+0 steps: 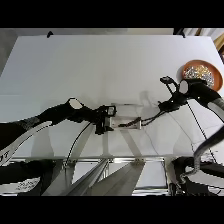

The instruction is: Fold the box and place the chain.

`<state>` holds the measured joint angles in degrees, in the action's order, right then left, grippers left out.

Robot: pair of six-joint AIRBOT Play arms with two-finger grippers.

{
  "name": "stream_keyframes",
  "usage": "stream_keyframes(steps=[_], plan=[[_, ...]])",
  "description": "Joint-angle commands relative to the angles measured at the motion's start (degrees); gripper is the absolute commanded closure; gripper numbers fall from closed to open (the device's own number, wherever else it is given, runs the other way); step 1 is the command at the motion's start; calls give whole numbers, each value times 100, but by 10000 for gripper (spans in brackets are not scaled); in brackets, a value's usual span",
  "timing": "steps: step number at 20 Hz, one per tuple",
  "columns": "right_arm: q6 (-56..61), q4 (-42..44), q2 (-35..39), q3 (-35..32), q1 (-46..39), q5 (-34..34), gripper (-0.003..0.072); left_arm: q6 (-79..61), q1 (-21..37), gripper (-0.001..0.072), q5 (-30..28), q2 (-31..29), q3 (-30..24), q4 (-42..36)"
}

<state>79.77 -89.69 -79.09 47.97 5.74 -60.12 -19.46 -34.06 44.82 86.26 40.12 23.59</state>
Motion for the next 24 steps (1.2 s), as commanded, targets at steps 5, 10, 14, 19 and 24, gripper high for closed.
stream_keyframes(steps=[5,10,14,19,24], plan=[[-72,120,260,-31,59,59,678,-2,2,456,0,-2,0,0],[-76,164,1460,-28,245,-374,678,-2,2,456,-2,-2,0,0],[-74,168,2806,-26,671,-798,678,-2,2,456,-2,-2,0,0],[-72,175,4325,-24,1550,-984,678,-2,2,456,-2,-2,0,0],[-68,579,5239,-24,2507,-977,678,-2,2,456,0,-2,0,0]])
